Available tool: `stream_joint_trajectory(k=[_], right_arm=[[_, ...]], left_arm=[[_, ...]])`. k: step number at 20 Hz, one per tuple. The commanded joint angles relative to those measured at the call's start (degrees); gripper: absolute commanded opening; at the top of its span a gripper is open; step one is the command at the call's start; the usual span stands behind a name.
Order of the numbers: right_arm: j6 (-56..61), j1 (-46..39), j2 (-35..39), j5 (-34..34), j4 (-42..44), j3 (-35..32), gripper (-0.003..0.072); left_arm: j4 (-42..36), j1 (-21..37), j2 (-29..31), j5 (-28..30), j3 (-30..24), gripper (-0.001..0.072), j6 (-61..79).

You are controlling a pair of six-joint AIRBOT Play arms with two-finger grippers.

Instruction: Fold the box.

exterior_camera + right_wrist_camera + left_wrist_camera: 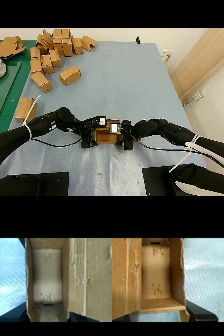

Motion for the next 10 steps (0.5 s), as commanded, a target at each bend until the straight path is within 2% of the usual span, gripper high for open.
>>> stream_joint_trajectory(k=[1, 2, 3, 10], right_arm=[[0.0, 0.0, 0.0, 0.0, 0.0, 0.0, 0.0508], [0.0, 0.0, 0.0, 0.0, 0.0, 0.0, 0.0508], [0.0, 0.0, 0.0, 0.0, 0.0, 0.0, 0.0508], [0.0, 0.0, 0.0, 0.0, 0.0, 0.0, 0.0508]], left_arm=[[-0.7, 0.0, 0.0, 1.3, 0.1, 0.0562, -0.2], [-0.7, 0.0, 0.0, 1.2, 0.1, 0.0343, -0.2], [-0.7, 0.0, 0.0, 1.1, 0.1, 0.0214, -0.1], [-0.7, 0.0, 0.0, 0.8, 0.1, 0.0214, -0.1]])
